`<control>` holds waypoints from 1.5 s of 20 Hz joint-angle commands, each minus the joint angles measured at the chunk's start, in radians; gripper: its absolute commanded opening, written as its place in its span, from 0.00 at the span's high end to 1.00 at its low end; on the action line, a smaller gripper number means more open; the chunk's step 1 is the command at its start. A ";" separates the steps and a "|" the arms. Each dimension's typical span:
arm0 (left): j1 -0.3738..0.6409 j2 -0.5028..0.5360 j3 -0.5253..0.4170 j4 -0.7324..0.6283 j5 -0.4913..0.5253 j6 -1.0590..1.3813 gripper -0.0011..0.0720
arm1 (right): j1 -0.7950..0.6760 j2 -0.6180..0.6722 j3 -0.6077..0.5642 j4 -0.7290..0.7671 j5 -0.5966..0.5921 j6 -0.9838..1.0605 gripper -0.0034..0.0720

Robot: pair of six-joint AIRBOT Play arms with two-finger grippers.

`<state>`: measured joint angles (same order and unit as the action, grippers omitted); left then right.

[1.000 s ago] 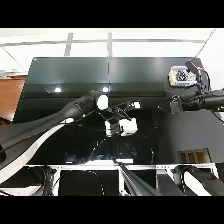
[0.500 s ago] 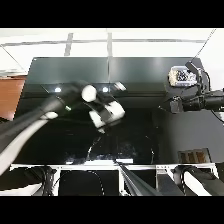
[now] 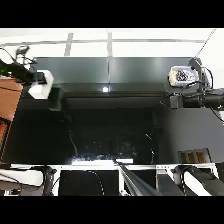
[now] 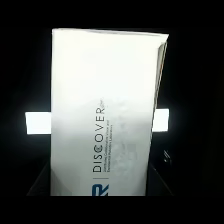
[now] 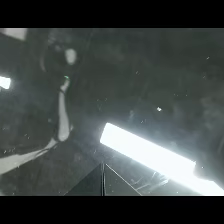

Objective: Fold the box and place the chain.

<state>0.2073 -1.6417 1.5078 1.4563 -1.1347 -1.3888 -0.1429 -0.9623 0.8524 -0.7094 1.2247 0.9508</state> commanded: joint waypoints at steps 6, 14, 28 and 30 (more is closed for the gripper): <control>0.094 -0.399 0.528 0.005 -0.022 0.079 0.57 | 0.000 0.000 0.001 0.000 -0.042 0.042 0.94; 0.045 -0.281 0.595 0.061 -0.265 -0.195 0.01 | 0.001 0.001 0.001 0.000 -0.088 0.047 0.94; -0.498 0.682 -0.798 0.056 0.344 -0.359 0.94 | 0.120 0.001 -0.053 -0.252 -0.346 0.051 0.94; -0.497 0.686 -0.798 0.052 0.344 -0.359 0.94 | 0.120 0.001 -0.053 -0.253 -0.346 0.051 0.94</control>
<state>-0.2672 -1.0134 0.7963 1.5017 -0.8288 -1.7313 -0.0273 -0.9623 0.8040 -0.9306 0.8989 1.0023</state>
